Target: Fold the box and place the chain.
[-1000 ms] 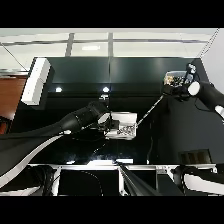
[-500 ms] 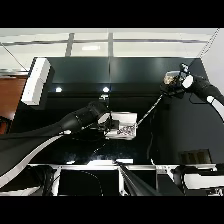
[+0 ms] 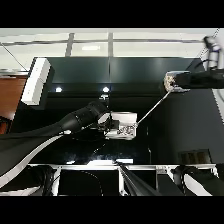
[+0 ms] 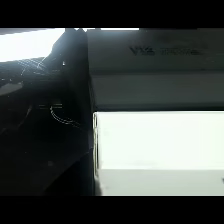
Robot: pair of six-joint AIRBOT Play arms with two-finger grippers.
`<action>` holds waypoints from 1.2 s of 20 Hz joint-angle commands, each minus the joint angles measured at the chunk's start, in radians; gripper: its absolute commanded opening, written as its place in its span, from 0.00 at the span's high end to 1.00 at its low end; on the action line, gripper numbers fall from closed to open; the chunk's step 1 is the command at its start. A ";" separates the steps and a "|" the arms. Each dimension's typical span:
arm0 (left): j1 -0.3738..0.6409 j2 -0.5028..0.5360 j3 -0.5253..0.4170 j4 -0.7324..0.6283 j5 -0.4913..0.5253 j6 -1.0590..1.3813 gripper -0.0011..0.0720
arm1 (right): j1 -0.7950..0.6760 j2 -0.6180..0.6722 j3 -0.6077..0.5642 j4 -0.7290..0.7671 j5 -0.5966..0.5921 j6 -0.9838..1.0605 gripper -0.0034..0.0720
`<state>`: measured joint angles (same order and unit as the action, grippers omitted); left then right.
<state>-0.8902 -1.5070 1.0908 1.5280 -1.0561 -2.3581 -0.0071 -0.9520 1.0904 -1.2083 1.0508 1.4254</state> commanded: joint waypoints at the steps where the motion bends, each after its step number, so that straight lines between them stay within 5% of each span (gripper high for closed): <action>1: 0.000 0.000 0.000 0.000 0.000 0.000 0.95 | 0.014 0.206 0.001 0.116 0.187 -0.032 0.94; 5: 0.000 0.000 0.000 0.000 0.001 0.000 0.95 | 0.089 0.243 -0.003 0.218 0.446 -0.079 0.94; 8: 0.000 0.000 0.000 0.000 0.000 0.000 0.95 | 0.219 0.243 -0.045 0.241 0.466 -0.079 0.94; 15: 0.000 0.000 0.000 0.000 0.000 0.000 0.95 | 0.455 0.224 -0.216 0.410 0.110 -0.080 0.94; 24: 0.000 0.000 0.000 0.000 0.000 0.000 0.95 | 0.507 0.021 -0.286 0.336 -0.039 -0.080 0.94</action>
<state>-0.8902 -1.5070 1.0908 1.5280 -1.0561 -2.3577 0.4919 -0.8795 0.8165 -0.8574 1.0718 1.3457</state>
